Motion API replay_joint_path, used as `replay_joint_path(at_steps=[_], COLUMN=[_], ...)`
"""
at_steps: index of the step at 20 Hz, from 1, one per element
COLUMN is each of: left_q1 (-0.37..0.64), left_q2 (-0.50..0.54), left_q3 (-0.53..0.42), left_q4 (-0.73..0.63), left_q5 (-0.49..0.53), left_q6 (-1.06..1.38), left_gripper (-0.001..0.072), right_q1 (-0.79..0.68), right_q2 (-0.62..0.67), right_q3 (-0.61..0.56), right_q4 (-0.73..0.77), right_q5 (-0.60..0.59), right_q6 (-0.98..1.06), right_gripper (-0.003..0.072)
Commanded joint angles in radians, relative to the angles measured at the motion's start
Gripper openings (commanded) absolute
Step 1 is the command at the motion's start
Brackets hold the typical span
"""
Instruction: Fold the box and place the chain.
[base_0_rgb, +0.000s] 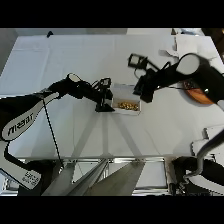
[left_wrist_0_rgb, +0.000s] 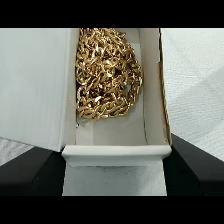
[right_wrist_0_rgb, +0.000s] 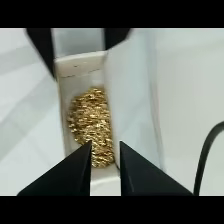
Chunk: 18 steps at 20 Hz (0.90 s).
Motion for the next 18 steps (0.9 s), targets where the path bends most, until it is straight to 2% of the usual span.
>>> replay_joint_path(at_steps=[1, 6, 7, 8, 10, 14, 18], left_q1=[0.0, 0.0, 0.0, 0.0, 0.0, 0.0, 0.0], left_q2=[0.0, 0.0, 0.0, 0.0, 0.0, 0.0, 0.0], left_q3=[0.0, 0.0, 0.0, 0.0, 0.0, 0.0, 0.0], left_q4=[0.0, 0.0, 0.0, 0.0, 0.0, 0.0, 0.0], left_q5=[0.0, 0.0, 0.0, 0.0, 0.0, 0.0, 0.0], left_q6=[0.0, 0.0, 0.0, 0.0, 0.0, 0.0, 0.0], left_gripper=[0.0141, 0.0141, 0.0141, 0.0141, 0.0141, 0.0141, 0.0141], right_q1=[-0.123, -0.18, -0.169, -0.152, -0.121, -0.08, -0.031], right_q2=[-0.037, -0.208, -0.248, -0.289, -0.352, -0.363, -0.333], right_q3=[0.151, 0.191, 0.191, 0.191, 0.191, 0.191, 0.185], right_q4=[0.001, 0.002, 0.001, 0.002, 0.005, 0.061, 0.042], right_q5=[0.082, 0.029, 0.04, 0.051, 0.066, 0.127, 0.156], right_q6=[0.193, 0.329, 0.328, 0.326, 0.319, 0.211, 0.192], right_gripper=[0.0149, 0.0153, 0.0143, 0.0079, 0.007, 0.0038, 0.0033])
